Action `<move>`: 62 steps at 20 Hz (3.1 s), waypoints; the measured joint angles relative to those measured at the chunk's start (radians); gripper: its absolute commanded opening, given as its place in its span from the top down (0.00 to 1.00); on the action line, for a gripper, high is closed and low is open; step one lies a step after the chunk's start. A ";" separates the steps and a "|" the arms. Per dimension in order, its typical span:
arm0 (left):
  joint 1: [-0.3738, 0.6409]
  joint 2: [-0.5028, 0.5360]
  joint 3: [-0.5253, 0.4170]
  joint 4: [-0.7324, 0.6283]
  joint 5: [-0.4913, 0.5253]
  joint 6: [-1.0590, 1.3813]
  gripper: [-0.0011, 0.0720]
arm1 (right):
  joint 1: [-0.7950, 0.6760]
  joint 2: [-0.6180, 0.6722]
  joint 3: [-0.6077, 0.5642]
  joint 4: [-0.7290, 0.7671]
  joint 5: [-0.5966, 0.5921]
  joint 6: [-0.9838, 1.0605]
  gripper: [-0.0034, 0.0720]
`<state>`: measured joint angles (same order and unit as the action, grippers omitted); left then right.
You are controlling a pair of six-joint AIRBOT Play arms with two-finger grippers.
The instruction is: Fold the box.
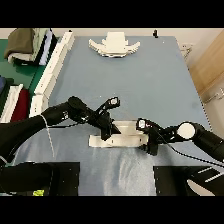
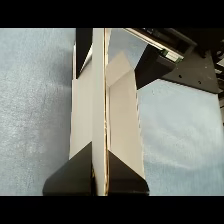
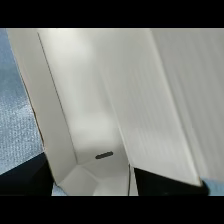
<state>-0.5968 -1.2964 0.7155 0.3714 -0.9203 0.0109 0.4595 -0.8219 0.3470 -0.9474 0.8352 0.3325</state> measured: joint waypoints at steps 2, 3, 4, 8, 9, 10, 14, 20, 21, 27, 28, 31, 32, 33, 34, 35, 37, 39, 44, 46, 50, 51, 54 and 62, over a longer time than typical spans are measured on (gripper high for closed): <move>0.000 0.000 0.000 0.000 -0.002 0.000 0.96 | 0.000 -0.001 -0.006 0.008 0.002 -0.001 0.00; 0.000 0.000 0.000 0.000 -0.001 0.001 0.97 | 0.000 0.000 -0.008 0.010 0.001 -0.001 0.00; 0.000 0.000 0.000 0.000 -0.001 0.000 0.96 | 0.000 0.000 -0.010 0.009 0.000 0.000 0.00; 0.000 0.000 0.000 -0.002 0.002 0.000 0.97 | 0.000 0.016 -0.013 -0.018 0.002 0.042 0.00; 0.000 0.000 0.000 -0.002 0.004 0.000 0.96 | 0.001 0.018 -0.013 -0.020 0.002 0.050 0.00; 0.000 0.000 0.000 -0.002 0.003 0.000 0.96 | 0.001 0.020 -0.013 -0.025 0.002 0.053 0.00; 0.000 0.000 0.000 -0.002 0.004 0.000 0.97 | 0.000 0.022 -0.014 -0.029 -0.003 0.048 0.00; 0.000 0.000 0.000 -0.001 0.003 0.000 0.96 | -0.008 0.016 -0.015 0.015 -0.005 -0.100 0.00; 0.000 0.000 0.000 -0.001 0.003 0.000 0.97 | -0.018 0.010 -0.017 0.034 -0.004 -0.126 0.00; 0.000 0.000 0.000 -0.001 0.003 0.000 0.96 | -0.103 -0.048 -0.021 0.172 0.029 -0.314 0.00; 0.000 0.000 0.000 -0.002 0.003 0.000 0.96 | -0.111 -0.059 -0.022 0.183 0.035 -0.340 0.00; 0.000 0.000 0.000 -0.001 0.004 0.000 0.96 | -0.123 -0.097 -0.022 0.201 0.040 -0.386 0.00; 0.000 0.000 0.000 -0.001 0.003 0.000 0.97 | -0.125 -0.108 -0.022 0.208 0.039 -0.394 0.00; 0.000 0.000 0.000 -0.002 0.004 0.000 0.96 | -0.130 -0.115 -0.022 0.211 0.039 -0.402 0.00; 0.000 0.000 0.000 -0.001 0.003 0.000 0.97 | -0.135 -0.121 -0.022 0.212 0.040 -0.407 0.00; 0.000 0.000 0.000 -0.002 0.004 0.000 0.96 | -0.143 -0.124 -0.022 0.211 0.044 -0.412 0.00; 0.000 0.000 0.000 -0.002 0.003 0.000 0.96 | -0.159 -0.129 -0.022 0.214 0.048 -0.415 0.00; 0.000 0.000 0.000 -0.002 0.004 0.000 0.97 | -0.170 -0.132 -0.022 0.216 0.048 -0.419 0.00; 0.000 0.000 0.000 -0.002 0.003 0.000 0.96 | -0.179 -0.135 -0.033 0.230 0.048 -0.426 0.16; 0.000 0.000 0.000 -0.001 0.003 0.000 0.97 | -0.180 -0.136 -0.040 0.239 0.045 -0.439 0.17; 0.000 0.000 0.000 -0.001 0.003 0.000 0.96 | -0.179 -0.136 -0.046 0.245 0.043 -0.457 0.17; 0.000 0.000 0.000 -0.001 0.003 0.000 0.96 | -0.179 -0.136 -0.046 0.245 0.043 -0.461 0.17; 0.000 0.000 0.000 -0.001 0.003 0.000 0.96 | -0.179 -0.136 -0.048 0.245 0.043 -0.465 0.17; 0.000 0.000 0.000 -0.001 0.002 0.000 0.97 | -0.178 -0.136 -0.048 0.245 0.052 -0.471 0.16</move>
<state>-0.5968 -1.2964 0.7155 0.3702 -0.9184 0.0105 0.2813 -0.9581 0.2989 -0.7021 0.8875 -0.1387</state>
